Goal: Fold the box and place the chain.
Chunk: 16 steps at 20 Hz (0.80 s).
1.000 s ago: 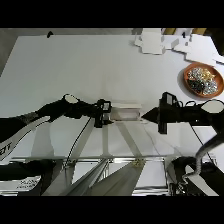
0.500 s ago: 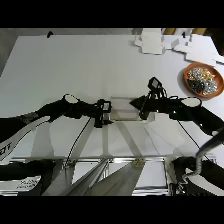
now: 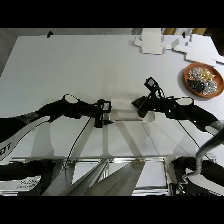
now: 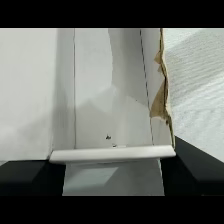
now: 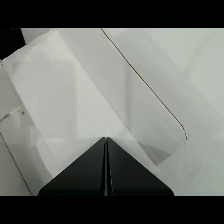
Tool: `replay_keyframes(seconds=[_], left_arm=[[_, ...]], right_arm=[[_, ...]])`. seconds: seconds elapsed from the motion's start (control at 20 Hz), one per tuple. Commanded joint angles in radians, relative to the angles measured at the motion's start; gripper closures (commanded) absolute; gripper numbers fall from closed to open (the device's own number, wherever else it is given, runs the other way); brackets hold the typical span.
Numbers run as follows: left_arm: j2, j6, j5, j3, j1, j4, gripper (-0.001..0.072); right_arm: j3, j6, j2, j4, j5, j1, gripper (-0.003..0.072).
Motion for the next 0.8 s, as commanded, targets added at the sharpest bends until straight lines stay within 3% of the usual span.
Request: replay_keyframes(seconds=[0.0, 0.1, 0.25, 0.35, 0.4, 0.5, 0.75], left_arm=[[0.0, 0.0, 0.0, 0.0, 0.0, 0.0, 0.0496], [0.0, 0.0, 0.0, 0.0, 0.0, 0.0, 0.0496], [0.0, 0.0, 0.0, 0.0, 0.0, 0.0, 0.0496], [0.0, 0.0, 0.0, 0.0, 0.0, 0.001, 0.0496], [0.0, 0.0, 0.0, 0.0, 0.0, 0.0, 0.0496], [0.0, 0.0, 0.0, 0.0, 0.0, 0.0, 0.0496], [0.0, 0.0, 0.0, 0.0, 0.0, 0.0, 0.0496]], right_arm=[[0.001, 0.06, 0.091, -0.101, 0.013, -0.003, 0.0671], [0.001, 0.115, 0.165, -0.197, 0.099, -0.044, 0.0671], [0.001, 0.103, 0.192, -0.474, 0.301, -0.147, 0.0671], [-0.006, 0.002, 0.191, -0.607, 0.33, -0.165, 0.0671], [-0.01, -0.06, 0.19, -0.606, 0.33, -0.165, 0.0632], [-0.022, -0.169, 0.19, -0.598, 0.317, -0.165, 0.044], [-0.04, -0.296, 0.168, -0.533, 0.322, -0.164, 0.0417]])
